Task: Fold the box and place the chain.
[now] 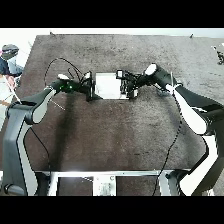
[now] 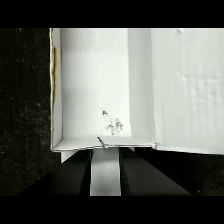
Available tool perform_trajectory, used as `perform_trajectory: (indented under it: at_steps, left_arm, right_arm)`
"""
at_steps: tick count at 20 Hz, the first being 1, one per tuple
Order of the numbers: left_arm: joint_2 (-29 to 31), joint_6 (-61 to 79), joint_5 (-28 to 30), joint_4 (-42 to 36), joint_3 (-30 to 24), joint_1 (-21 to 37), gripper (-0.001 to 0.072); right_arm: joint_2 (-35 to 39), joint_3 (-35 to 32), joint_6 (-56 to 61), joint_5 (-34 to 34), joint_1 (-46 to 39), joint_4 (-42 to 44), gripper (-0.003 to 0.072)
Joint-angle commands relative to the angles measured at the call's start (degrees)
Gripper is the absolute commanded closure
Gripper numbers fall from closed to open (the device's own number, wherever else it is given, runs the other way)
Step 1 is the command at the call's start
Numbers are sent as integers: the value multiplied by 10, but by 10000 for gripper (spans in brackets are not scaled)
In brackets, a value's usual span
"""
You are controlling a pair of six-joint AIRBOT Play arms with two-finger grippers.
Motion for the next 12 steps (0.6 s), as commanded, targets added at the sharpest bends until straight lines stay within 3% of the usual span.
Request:
perform_trajectory:
  at_steps: [1,6,8,12]
  left_arm:
    - [0,0,0,0,0,0,533]
    - [0,0,0,0,0,0,533]
    - [0,0,0,0,0,0,533]
    - [0,0,0,0,0,0,533]
  right_arm:
    - [-5,0,0,-11,8,26,495]
    - [-25,0,0,-26,9,65,490]
    - [-25,0,0,-26,9,67,320]
    - [-25,0,-2,-26,10,67,322]
